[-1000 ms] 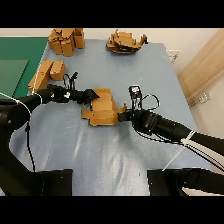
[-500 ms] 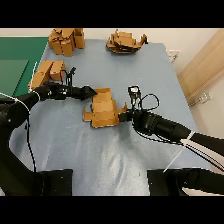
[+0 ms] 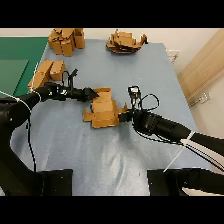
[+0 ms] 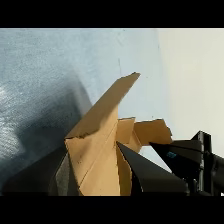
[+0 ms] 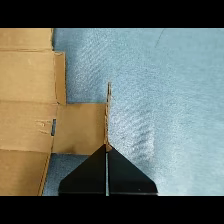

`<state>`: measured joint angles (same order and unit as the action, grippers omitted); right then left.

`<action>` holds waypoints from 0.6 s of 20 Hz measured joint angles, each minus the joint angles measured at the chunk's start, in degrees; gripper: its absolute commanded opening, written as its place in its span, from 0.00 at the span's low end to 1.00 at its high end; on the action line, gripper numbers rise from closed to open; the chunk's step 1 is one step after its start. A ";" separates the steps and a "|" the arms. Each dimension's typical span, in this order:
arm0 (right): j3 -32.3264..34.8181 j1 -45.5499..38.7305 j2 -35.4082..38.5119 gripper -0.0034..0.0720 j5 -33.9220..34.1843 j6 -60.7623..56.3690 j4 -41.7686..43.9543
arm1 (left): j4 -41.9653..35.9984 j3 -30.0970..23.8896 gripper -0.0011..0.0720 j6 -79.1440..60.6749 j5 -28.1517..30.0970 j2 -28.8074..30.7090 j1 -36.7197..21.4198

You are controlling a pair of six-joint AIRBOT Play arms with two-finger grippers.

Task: Fold the box.

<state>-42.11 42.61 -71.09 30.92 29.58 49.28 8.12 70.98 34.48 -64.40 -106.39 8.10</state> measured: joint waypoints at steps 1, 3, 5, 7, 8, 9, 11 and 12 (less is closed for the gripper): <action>0.00 0.00 0.00 0.05 0.00 0.00 0.17 | -0.02 0.00 0.56 -0.02 -0.22 -0.09 0.00; 0.00 0.00 0.00 0.05 0.00 0.00 0.37 | -0.11 0.00 0.56 -0.09 -0.42 -0.26 0.00; 0.00 0.00 0.00 0.05 0.00 0.00 0.52 | -0.22 0.00 0.21 -0.20 -0.50 -0.31 0.00; 0.00 -0.02 0.00 0.05 0.02 0.02 0.63 | -0.35 0.00 0.17 -0.68 -0.55 -0.33 0.00; 0.00 0.00 0.00 0.05 0.02 0.02 0.74 | -0.42 0.00 0.17 -1.01 -0.55 -0.33 0.00; 0.00 0.00 0.00 0.05 0.02 0.02 0.87 | -0.42 0.00 0.17 -1.20 -0.55 -0.35 0.00; 0.00 0.00 0.00 0.05 0.00 0.02 0.92 | -0.46 0.00 0.14 -1.57 -0.50 -0.37 0.00; 0.00 0.00 0.00 0.05 0.00 0.02 1.01 | -0.46 0.00 0.04 -1.92 -0.37 -0.37 0.00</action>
